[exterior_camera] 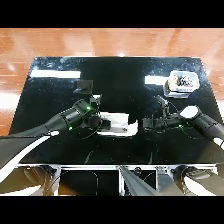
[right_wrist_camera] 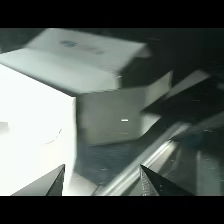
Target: Fold the box and place the chain.
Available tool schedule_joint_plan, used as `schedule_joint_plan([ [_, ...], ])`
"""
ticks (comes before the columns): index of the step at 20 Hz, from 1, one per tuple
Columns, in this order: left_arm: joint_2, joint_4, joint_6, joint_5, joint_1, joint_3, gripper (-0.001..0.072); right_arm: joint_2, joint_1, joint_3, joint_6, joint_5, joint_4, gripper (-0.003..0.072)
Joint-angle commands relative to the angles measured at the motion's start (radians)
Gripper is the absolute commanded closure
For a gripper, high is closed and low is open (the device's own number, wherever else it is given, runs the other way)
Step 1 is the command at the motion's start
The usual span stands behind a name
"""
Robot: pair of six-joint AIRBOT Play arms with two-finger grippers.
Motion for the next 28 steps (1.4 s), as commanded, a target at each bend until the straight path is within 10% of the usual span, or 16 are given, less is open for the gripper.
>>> schedule_joint_plan([
  [1, 0.000, -0.001, 0.001, 0.000, -0.001, 0.000, 0.0692, 0.000, 0.007, 0.023, -0.017, 0.036, 0.062, 0.0059],
  [11, 0.000, 0.000, 0.001, 0.000, -0.001, 0.000, 0.0692, -0.001, 0.206, 0.032, 0.168, -0.146, 0.115, 0.0003],
  [20, 0.000, 0.001, 0.001, 0.007, -0.001, 0.000, 0.0692, -0.074, 0.498, 0.231, 0.845, -0.189, -0.549, 0.0016],
  [28, 0.000, 0.002, 0.001, 0.002, -0.001, 0.000, 0.0692, -0.125, 0.568, 0.292, 0.927, -0.145, -0.603, 0.0381],
])
